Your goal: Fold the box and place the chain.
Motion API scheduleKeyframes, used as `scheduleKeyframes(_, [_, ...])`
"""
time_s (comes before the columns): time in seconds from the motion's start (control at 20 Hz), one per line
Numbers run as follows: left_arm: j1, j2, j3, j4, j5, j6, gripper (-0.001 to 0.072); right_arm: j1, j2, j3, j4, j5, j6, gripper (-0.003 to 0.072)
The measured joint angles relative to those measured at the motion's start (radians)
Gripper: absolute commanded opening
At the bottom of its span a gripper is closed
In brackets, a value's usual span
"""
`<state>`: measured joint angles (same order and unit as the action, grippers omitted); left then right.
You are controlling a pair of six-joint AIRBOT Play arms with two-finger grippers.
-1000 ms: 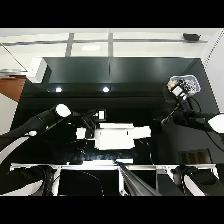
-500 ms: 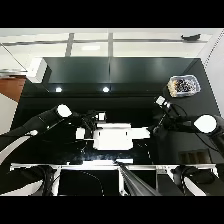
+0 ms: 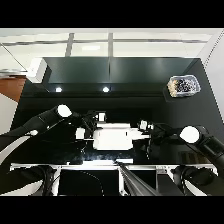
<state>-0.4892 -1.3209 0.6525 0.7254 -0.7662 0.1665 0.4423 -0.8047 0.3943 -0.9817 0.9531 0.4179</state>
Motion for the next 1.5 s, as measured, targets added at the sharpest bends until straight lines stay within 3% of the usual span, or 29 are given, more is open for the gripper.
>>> scheduleKeyframes(0.25, [0.000, 0.000, 0.000, 0.000, 0.000, 0.000, 0.0024, 0.051, -0.051, -0.009, 0.069, -0.018, -0.109, 0.0705])
scheduleKeyframes(0.5, [0.000, 0.000, 0.000, -0.001, 0.000, 0.000, 0.0024, 0.107, -0.110, -0.010, 0.101, -0.118, -0.213, 0.0705])
scheduleKeyframes(1.05, [0.000, 0.000, 0.000, -0.001, -0.001, 0.000, 0.0024, 0.233, -0.163, -0.009, 0.166, -0.276, -0.254, 0.0705])
scheduleKeyframes(1.5, [0.000, 0.000, 0.000, -0.002, -0.001, 0.000, 0.0024, 0.218, -0.163, 0.053, 0.179, -0.206, -0.213, 0.0705])
